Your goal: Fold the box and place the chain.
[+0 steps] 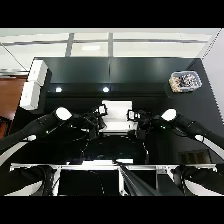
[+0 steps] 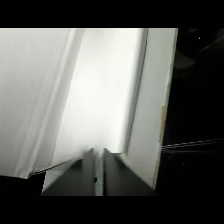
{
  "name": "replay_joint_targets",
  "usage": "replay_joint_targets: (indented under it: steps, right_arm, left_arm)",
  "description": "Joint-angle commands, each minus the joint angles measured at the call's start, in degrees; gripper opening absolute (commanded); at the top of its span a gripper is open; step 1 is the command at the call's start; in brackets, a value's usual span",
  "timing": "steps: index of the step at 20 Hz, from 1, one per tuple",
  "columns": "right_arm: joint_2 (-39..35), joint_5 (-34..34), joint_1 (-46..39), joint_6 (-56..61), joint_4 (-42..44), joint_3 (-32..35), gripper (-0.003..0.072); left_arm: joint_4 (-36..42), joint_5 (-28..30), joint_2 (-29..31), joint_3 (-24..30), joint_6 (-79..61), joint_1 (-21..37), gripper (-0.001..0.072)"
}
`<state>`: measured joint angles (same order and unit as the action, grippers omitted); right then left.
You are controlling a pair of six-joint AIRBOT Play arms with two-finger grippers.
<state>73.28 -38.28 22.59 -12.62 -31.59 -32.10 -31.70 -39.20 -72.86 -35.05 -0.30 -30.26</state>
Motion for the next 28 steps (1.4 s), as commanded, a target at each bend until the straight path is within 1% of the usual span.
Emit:
replay_joint_targets:
  steps: [1,3,5,7,8,9,10,11,12,13,14,16,17,19,21,24,26,28]
  right_arm:
    - [0.0,0.0,0.0,0.0,0.0,0.0,0.0127]
    - [0.0,0.0,0.0,0.0,0.0,0.0,0.0127]
    - [0.0,0.0,0.0,0.0,0.0,0.0,0.0127]
    - [0.0,0.0,0.0,0.0,0.0,0.0,0.0127]
    - [0.0,0.0,0.0,0.0,0.0,0.0,0.0127]
    - [0.0,0.0,0.0,0.0,0.0,0.0,0.0128]
    - [0.0,0.0,0.0,0.0,0.0,0.0,0.0128]
    - [0.0,0.0,0.0,0.0,0.0,0.0,0.0127]
    - [0.0,0.0,0.0,0.0,0.0,0.0,0.0128]
    - [0.0,0.0,0.0,0.0,0.0,0.0,0.0127]
    - [0.0,0.0,0.0,0.0,0.0,0.0,0.0127]
    - [0.0,0.0,0.0,0.0,0.0,0.0,0.0127]
    - [0.0,0.0,0.0,0.0,0.0,0.0,0.0127]
    - [0.0,0.0,0.0,0.0,0.0,0.0,0.0127]
    - [0.0,0.0,0.0,0.0,0.0,0.0,0.0127]
    - [0.0,0.0,0.0,0.0,0.0,0.0,0.0127]
    - [0.0,0.0,0.0,0.0,0.0,0.0,0.0127]
    - [0.0,0.0,0.0,0.0,0.0,0.0,0.0128]
  left_arm:
    - [-5.4,-0.2,1.8,-0.4,4.3,0.2,0.0026]
    - [-13.8,-0.5,5.7,-0.5,15.0,2.1,0.0026]
    - [-26.4,-2.1,11.5,-0.5,24.9,5.4,0.0025]
    - [-37.0,-4.0,17.7,-0.4,35.3,9.7,0.0026]
    - [-40.5,-4.6,20.1,-0.4,42.5,12.5,0.0026]
    - [-43.6,-4.7,21.9,-0.3,53.6,15.9,0.0026]
    - [-45.2,-5.5,22.7,-0.2,67.3,19.5,0.0026]
    - [-44.8,-8.3,22.4,0.1,81.0,23.7,0.0027]
    - [-42.6,-12.5,21.4,0.3,87.1,27.3,0.0027]
    - [-37.7,-17.2,19.6,0.9,87.2,30.6,0.0027]
    - [-32.6,-20.4,17.7,1.7,85.7,33.2,0.0027]
    - [-21.3,-24.4,13.6,3.3,80.5,36.3,0.0026]
    - [-17.9,-25.2,11.3,3.5,77.9,36.7,0.0025]
    - [-16.3,-24.7,6.9,3.5,77.6,34.8,0.0025]
    - [-14.4,-22.6,2.4,3.5,77.0,31.3,0.0025]
    - [-6.6,-18.9,-2.9,3.4,71.7,25.6,0.0025]
    - [-2.8,-17.4,-5.2,2.9,68.3,22.7,0.0025]
    - [-2.4,-16.3,-5.4,2.2,66.4,20.6,0.0026]
